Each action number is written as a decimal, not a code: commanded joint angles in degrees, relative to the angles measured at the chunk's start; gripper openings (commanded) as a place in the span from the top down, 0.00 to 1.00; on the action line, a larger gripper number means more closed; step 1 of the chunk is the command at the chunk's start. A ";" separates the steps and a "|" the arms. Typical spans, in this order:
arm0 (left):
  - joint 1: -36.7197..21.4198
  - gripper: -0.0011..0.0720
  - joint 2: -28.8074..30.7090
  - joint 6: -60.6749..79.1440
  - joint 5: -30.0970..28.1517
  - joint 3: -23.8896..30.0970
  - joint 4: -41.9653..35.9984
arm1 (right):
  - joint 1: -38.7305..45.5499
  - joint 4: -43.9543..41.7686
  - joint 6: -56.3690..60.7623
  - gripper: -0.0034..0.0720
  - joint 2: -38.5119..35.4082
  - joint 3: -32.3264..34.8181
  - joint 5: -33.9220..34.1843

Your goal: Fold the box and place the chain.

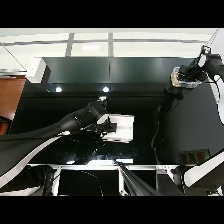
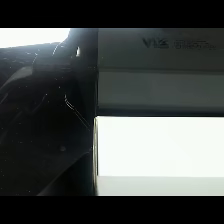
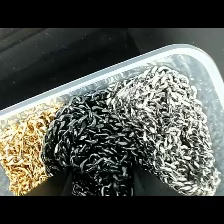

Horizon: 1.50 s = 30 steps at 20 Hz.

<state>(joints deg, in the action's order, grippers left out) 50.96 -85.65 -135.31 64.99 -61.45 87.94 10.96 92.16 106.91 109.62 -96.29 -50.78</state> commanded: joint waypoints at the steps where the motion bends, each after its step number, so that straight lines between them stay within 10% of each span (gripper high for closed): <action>1: 0.02 0.95 -0.02 0.02 0.00 0.02 -0.09 | 0.22 -2.01 -1.46 0.80 0.28 -0.17 -2.51; 2: 0.00 0.95 -0.02 0.02 0.02 0.02 -0.09 | 0.42 -3.67 -3.45 0.95 0.28 -0.63 -4.50; 17: 0.00 0.95 0.00 -0.17 1.44 0.02 -0.09 | 1.53 -19.74 -23.96 0.94 -33.31 -1.77 -10.97; 22: 0.02 0.95 0.00 -0.17 1.05 0.02 -0.07 | 1.46 -28.15 -27.93 0.94 -43.95 -1.38 -24.87; 30: 0.00 0.95 0.00 -0.17 0.07 0.02 0.09 | -8.66 -35.17 -28.70 0.94 -60.52 19.02 -37.38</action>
